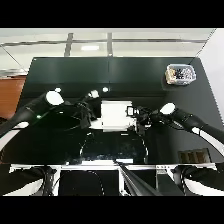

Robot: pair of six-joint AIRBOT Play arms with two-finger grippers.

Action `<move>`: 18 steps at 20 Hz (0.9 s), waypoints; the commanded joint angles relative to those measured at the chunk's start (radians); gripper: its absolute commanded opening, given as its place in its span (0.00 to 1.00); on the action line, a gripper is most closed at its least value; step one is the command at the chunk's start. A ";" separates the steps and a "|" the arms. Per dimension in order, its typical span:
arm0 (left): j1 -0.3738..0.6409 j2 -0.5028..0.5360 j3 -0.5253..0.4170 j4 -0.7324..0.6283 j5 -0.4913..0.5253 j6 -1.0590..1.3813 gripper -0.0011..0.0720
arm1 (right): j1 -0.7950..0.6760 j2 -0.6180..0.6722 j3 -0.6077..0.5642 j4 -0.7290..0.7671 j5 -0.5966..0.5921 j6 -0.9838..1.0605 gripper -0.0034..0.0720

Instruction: Fold the box and place the chain.

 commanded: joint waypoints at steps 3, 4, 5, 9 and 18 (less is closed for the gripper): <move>0.244 0.106 -0.028 0.227 -0.130 -0.492 0.05 | 0.000 -0.001 0.000 0.000 0.000 0.000 0.23; 0.303 0.102 -0.050 0.183 -0.144 -0.550 0.05 | 0.000 -0.001 0.000 0.000 0.000 0.000 0.23; 0.357 0.101 -0.078 0.124 -0.142 -0.611 0.05 | 0.000 -0.001 0.000 0.000 0.000 0.000 0.23; 0.523 0.058 -0.220 -0.259 -0.188 -0.689 0.05 | 0.000 -0.001 0.000 0.000 0.000 0.000 0.23; 0.233 -0.215 -0.147 -0.347 -0.145 -0.600 0.05 | 0.000 -0.001 0.000 0.000 0.000 0.000 0.23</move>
